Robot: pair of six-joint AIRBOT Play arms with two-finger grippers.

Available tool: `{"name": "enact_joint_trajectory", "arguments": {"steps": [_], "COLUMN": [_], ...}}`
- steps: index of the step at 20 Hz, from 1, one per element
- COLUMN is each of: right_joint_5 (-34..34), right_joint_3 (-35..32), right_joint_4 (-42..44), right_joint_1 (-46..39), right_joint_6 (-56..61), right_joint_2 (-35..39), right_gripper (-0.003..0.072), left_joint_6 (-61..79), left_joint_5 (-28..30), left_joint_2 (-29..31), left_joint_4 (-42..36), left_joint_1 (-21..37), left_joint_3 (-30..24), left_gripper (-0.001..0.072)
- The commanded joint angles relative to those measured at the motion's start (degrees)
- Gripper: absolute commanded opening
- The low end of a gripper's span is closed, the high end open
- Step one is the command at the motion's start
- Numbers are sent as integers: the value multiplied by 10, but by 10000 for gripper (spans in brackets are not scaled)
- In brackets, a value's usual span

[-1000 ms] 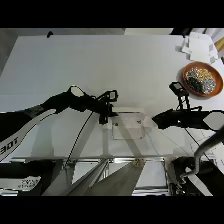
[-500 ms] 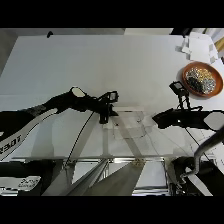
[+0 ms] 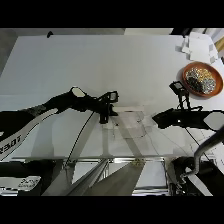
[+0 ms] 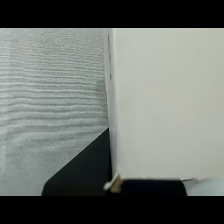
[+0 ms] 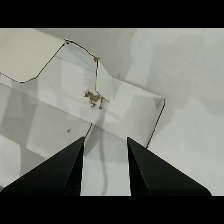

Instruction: Fold the box and place the chain.

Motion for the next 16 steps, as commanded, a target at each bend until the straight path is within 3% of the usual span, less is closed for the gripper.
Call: {"name": "enact_joint_trajectory", "arguments": {"steps": [1, 2, 4, 6, 10, 14, 16], "right_joint_5": [1, 3, 12, 35, 118, 111, 125], "right_joint_3": [0, 0, 0, 0, 0, 0, 0], "right_joint_4": [-3, -3, -2, 0, 15, -10, 29], "right_joint_1": [0, 0, 0, 0, 0, 0, 6], "right_joint_6": [-4, -19, -62, -121, -250, -386, -460], "right_joint_2": [0, 0, 0, 0, 0, -2, -17], "right_gripper": [296, 279, 101, 34, 19, 20, 20], "left_joint_6": [0, 0, 0, 0, 0, 0, 0], "left_joint_5": [-1, -1, -1, -1, -1, -1, -1], "left_joint_2": [0, 0, 0, 0, 0, 0, 0], "left_joint_4": [1, 1, 1, 1, 1, 0, 1], "left_joint_1": [0, 0, 0, 0, 0, 0, 0], "left_joint_3": [0, 0, 0, 0, 0, 0, 0], "left_gripper": [11, 11, 11, 11, 11, 11, 11]}}
